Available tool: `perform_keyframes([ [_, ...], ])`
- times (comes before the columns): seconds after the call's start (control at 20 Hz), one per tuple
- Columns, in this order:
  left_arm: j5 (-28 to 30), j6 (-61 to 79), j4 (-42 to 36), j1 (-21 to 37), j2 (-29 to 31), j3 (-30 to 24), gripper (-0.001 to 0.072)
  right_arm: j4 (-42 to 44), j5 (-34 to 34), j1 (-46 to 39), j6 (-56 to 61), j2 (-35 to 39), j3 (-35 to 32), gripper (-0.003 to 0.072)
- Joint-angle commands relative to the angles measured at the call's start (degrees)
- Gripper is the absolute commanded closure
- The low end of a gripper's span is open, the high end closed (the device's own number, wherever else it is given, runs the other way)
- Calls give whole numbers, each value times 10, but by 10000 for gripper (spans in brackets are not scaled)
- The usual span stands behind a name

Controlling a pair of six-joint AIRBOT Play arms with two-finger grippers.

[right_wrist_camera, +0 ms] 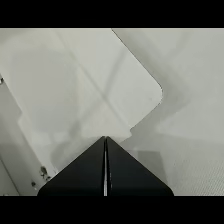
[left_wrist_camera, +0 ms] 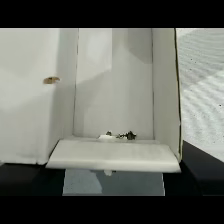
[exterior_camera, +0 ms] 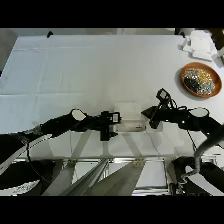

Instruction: Fold the box and place the chain.

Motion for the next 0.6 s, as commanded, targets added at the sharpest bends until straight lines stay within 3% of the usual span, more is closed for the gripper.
perform_keyframes([
  [0.0, 0, 0, 0, 0, 0, 0, 394, -42, -6, 0, 30, -12, 0, 668],
  [0.3, 0, 0, 0, 0, 0, 0, 394, 5, 38, -1, 20, 21, 0, 668],
  [0.55, 0, 0, 0, 0, 0, 0, 394, -86, 56, -3, 21, 123, 0, 668],
])
